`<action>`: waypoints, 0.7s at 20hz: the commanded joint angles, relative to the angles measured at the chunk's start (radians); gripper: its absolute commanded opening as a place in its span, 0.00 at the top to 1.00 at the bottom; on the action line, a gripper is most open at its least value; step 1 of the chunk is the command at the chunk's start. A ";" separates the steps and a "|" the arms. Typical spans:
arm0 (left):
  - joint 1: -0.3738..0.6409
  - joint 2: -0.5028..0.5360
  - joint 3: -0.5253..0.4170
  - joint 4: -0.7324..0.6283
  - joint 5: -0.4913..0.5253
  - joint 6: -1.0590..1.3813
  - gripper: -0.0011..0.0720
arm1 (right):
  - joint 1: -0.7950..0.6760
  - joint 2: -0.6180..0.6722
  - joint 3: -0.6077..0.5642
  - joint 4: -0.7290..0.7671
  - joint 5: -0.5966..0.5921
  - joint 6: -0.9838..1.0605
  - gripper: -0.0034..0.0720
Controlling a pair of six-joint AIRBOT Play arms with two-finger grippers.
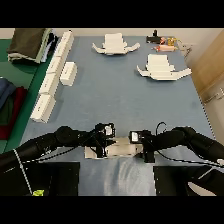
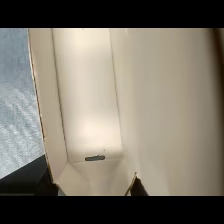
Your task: Fold the box.
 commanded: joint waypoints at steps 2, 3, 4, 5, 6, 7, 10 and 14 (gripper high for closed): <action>0.000 0.001 0.000 -0.001 0.006 -0.002 0.96 | 0.000 0.001 0.002 0.007 0.013 0.001 0.30; 0.000 0.001 0.000 -0.001 0.006 -0.002 0.96 | 0.000 0.001 0.002 0.006 0.013 0.001 0.30; 0.000 0.001 0.000 0.000 0.007 -0.002 0.96 | 0.000 0.001 0.002 0.006 0.012 0.001 0.31; 0.000 0.001 0.000 0.000 0.007 -0.002 0.96 | 0.000 0.001 0.002 0.006 0.011 0.001 0.39; 0.000 0.000 0.000 0.000 0.007 -0.002 0.96 | 0.000 0.001 0.002 0.006 0.011 0.001 0.39; 0.000 0.000 0.000 0.000 0.007 -0.002 0.96 | 0.000 0.001 0.001 0.006 0.011 0.001 0.39; 0.000 0.000 0.000 0.000 0.007 -0.002 0.96 | 0.000 0.001 0.001 0.006 0.011 0.001 0.39; 0.000 0.000 0.000 0.000 0.008 -0.002 0.96 | 0.000 0.001 0.002 0.007 0.011 0.001 0.39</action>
